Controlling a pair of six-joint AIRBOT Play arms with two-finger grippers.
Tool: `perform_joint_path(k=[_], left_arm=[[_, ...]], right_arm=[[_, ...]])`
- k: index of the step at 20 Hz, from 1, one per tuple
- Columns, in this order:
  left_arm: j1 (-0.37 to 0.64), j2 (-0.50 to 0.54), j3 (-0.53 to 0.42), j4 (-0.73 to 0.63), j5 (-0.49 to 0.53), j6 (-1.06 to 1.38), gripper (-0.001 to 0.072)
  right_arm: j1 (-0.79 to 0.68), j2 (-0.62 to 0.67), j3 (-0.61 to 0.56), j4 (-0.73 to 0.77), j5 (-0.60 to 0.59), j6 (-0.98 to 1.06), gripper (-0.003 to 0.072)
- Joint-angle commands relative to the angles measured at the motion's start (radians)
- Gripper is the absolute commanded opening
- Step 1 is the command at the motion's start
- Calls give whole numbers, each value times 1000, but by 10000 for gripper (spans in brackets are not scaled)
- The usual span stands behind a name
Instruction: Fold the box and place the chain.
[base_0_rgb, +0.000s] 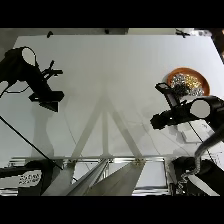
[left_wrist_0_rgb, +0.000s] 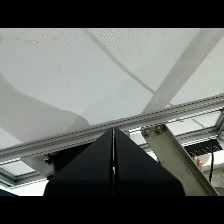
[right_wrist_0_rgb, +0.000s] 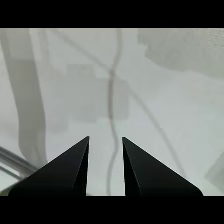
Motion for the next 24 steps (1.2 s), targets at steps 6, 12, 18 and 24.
perform_joint_path(k=[6,12,18,24], left_arm=[[1,0,0,0,0,0,9],[1,0,0,0,0,0,9],[0,0,0,-1,0,0,9],[0,0,0,0,0,0,9]], right_arm=[[-64,1,68,-186,65,87,315],[-554,-2,187,-684,231,12,422],[-961,-82,187,-698,54,-108,486],[-1016,-246,187,-697,10,-190,485]])
